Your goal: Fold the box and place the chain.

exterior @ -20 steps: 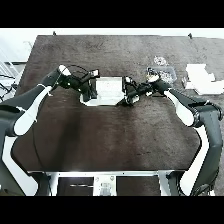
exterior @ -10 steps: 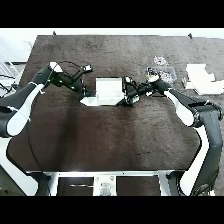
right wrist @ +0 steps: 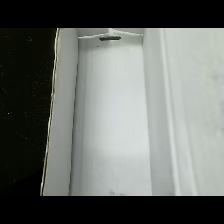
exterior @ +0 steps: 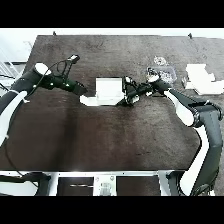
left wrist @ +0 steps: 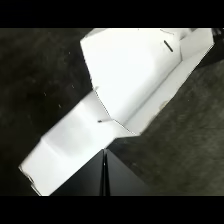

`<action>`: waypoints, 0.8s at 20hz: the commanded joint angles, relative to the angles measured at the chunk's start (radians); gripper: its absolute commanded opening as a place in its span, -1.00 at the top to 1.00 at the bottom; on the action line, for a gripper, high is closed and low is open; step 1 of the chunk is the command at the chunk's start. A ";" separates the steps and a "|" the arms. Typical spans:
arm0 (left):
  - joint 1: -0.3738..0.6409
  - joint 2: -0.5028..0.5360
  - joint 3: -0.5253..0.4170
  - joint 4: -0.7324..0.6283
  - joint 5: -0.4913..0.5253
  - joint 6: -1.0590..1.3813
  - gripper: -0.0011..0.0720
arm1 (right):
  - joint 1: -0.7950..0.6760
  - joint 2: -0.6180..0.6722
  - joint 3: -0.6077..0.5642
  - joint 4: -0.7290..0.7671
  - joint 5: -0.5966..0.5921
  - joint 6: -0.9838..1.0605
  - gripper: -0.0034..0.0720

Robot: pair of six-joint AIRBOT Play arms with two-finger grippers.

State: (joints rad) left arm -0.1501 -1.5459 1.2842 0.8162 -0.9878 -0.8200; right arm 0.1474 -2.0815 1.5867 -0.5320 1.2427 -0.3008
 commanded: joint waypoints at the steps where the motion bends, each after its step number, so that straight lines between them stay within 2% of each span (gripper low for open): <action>1: 0.016 0.090 -0.087 0.014 0.030 -0.271 0.93 | 0.001 -0.001 0.000 0.000 0.000 0.000 -0.63; 4: 0.072 0.092 -0.116 -0.057 -0.019 -0.306 0.93 | 0.001 -0.001 0.000 0.000 0.000 0.000 -0.63; 11: 0.194 0.090 -0.181 -0.066 -0.035 -0.317 0.93 | 0.001 -0.001 0.000 0.000 0.000 0.000 -0.62; 16: 0.237 0.044 -0.190 -0.079 -0.062 -0.304 0.93 | 0.001 -0.001 0.000 0.000 0.000 0.000 -0.63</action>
State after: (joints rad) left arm 0.0643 -1.4792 1.1019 0.7486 -1.0298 -1.1316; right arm 0.1474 -2.0815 1.5867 -0.5320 1.2427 -0.3004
